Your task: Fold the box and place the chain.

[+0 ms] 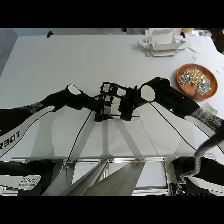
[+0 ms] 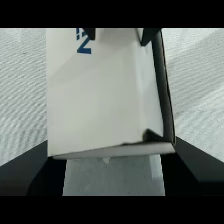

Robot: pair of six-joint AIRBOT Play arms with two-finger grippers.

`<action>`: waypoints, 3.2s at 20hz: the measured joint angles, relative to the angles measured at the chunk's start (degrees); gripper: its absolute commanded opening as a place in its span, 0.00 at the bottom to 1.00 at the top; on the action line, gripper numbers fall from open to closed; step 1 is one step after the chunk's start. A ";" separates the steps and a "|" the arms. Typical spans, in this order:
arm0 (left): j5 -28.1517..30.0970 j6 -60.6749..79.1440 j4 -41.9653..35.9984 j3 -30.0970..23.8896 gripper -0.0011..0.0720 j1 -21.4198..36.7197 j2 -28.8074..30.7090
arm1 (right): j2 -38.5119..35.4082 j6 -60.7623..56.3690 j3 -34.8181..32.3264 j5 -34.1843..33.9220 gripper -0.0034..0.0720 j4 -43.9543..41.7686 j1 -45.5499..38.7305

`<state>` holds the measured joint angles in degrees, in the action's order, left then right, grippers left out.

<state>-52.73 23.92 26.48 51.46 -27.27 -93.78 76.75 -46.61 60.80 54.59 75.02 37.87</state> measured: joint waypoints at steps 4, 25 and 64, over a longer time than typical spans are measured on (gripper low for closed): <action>-0.04 0.04 0.04 0.00 0.36 0.00 0.00 | -0.07 -0.31 -1.70 -1.49 0.25 -0.66 0.00; -0.42 0.11 0.13 0.00 0.36 0.00 0.00 | -6.19 -1.90 -4.92 -0.90 0.07 -4.39 -0.13; -0.22 -0.02 0.04 0.00 0.36 0.00 0.00 | -16.72 -19.34 -10.34 0.96 0.07 0.15 -3.19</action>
<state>-52.95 23.90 26.52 51.46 -27.27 -93.78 60.03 -65.95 50.46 55.55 75.18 34.68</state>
